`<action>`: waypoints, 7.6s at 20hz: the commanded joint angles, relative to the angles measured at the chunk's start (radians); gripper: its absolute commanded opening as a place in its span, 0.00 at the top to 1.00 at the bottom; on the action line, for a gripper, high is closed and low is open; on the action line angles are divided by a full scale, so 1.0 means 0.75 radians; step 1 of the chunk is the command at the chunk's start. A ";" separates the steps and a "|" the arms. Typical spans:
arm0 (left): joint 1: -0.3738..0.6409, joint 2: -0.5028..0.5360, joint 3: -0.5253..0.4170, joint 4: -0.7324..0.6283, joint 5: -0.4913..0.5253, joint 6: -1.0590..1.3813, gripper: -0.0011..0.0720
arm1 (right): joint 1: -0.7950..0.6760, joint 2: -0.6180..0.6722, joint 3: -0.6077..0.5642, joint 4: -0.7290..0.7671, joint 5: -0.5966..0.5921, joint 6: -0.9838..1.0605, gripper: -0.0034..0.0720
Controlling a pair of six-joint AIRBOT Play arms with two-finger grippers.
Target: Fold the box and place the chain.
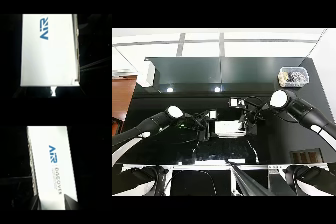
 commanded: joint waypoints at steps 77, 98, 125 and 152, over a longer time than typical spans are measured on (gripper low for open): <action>-0.095 0.284 0.123 0.203 -0.087 -0.601 0.01 | -0.758 0.570 -0.022 -0.016 0.229 1.054 0.94; -0.225 -0.219 0.571 0.282 -0.278 -0.735 0.01 | -0.758 0.570 -0.022 -0.017 0.154 1.068 0.94; -0.464 -0.263 0.570 0.542 0.120 -0.829 0.01 | -0.758 0.570 -0.022 -0.103 0.103 1.102 0.94; 1.368 0.080 0.563 1.121 -0.358 -1.741 0.58 | -0.758 0.564 -0.023 -0.128 0.081 1.182 0.94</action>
